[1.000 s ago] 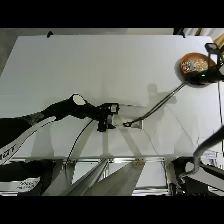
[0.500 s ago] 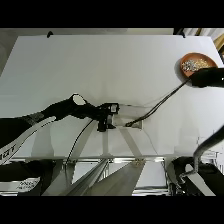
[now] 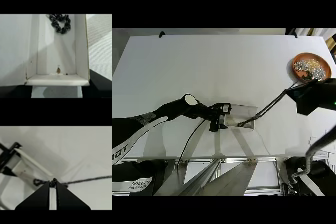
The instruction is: Fold the box and place the chain.
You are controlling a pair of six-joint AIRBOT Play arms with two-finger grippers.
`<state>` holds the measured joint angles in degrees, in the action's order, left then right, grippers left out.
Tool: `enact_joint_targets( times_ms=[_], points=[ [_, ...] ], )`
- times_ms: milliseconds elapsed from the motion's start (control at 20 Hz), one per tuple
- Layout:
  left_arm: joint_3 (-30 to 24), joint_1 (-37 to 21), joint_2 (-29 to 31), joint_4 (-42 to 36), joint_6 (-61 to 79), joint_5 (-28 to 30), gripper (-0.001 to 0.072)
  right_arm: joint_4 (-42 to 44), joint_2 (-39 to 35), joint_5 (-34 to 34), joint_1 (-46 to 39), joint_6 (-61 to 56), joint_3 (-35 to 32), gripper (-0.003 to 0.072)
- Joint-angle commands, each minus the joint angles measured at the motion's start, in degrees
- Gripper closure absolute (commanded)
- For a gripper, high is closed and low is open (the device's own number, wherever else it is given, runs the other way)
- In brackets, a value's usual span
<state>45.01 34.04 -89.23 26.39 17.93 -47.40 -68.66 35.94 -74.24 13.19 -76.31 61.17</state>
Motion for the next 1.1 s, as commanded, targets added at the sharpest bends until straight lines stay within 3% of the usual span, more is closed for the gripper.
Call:
enact_joint_targets(
  times_ms=[0, 150, 350, 750, 900, 1050],
  points=[
    [0.0, 0.0, 0.0, 0.0, 0.0, 0.0, 0.0437, 4.6, -1.4, -0.3, 6.3, -0.8, 0.0, 0.0672],
    [0.0, 0.0, 0.0, 0.0, 0.0, 0.0, 0.0437, 6.2, -1.4, 2.1, 11.5, -0.8, 0.0, 0.0672],
    [0.0, 0.0, 0.0, 0.0, 0.0, 0.0, 0.0437, 6.1, -1.4, 10.3, 16.8, -0.8, 0.0, 0.0672],
    [0.0, 0.0, 0.0, 0.0, 0.0, 0.0, 0.0437, 5.9, -1.4, 20.7, 18.9, -0.1, 0.0, 0.0672],
    [0.0, 0.0, 0.0, 0.0, 0.0, 0.0, 0.0437, 5.4, -1.2, 20.1, 18.9, -0.1, 0.0, 0.0671],
    [0.0, 0.0, 0.0, 0.0, 0.0, 0.0, 0.0437, 2.3, 0.1, 13.9, 18.9, -0.2, -0.2, 0.0671]
  ],
)
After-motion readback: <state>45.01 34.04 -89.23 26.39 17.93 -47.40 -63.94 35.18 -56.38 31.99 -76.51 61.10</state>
